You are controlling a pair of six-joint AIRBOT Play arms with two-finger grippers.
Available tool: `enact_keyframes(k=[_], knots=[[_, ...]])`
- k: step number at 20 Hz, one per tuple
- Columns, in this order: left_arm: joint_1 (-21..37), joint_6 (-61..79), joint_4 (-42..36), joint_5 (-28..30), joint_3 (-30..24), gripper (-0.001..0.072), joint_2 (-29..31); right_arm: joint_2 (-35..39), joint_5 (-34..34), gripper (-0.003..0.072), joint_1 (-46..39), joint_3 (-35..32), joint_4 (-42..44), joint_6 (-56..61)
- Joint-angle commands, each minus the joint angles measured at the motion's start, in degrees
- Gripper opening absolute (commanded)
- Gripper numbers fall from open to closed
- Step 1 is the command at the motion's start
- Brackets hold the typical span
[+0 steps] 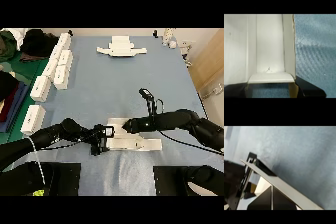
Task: Fold the box.
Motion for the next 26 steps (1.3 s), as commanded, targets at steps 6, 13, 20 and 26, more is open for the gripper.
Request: enact_keyframes(k=[6,13,20,26], knots=[[0.0,0.0,0.0,0.0,0.0,0.0385,0.0,-13.4,2.6,0.0002,-1.6,2.3,-0.1,-5.5],[0.0,0.0,0.0,0.0,0.0,0.0385,0.0,-17.2,1.8,0.0002,-1.6,2.3,-0.1,-8.8],[0.0,0.0,0.0,0.0,0.0,0.0385,0.0,-14.2,1.6,0.0001,-1.6,3.0,-0.2,-12.0],[0.0,0.0,0.0,0.0,0.0,0.0385,0.0,-0.7,-6.2,0.0002,-2.5,3.0,-5.8,-12.2]])
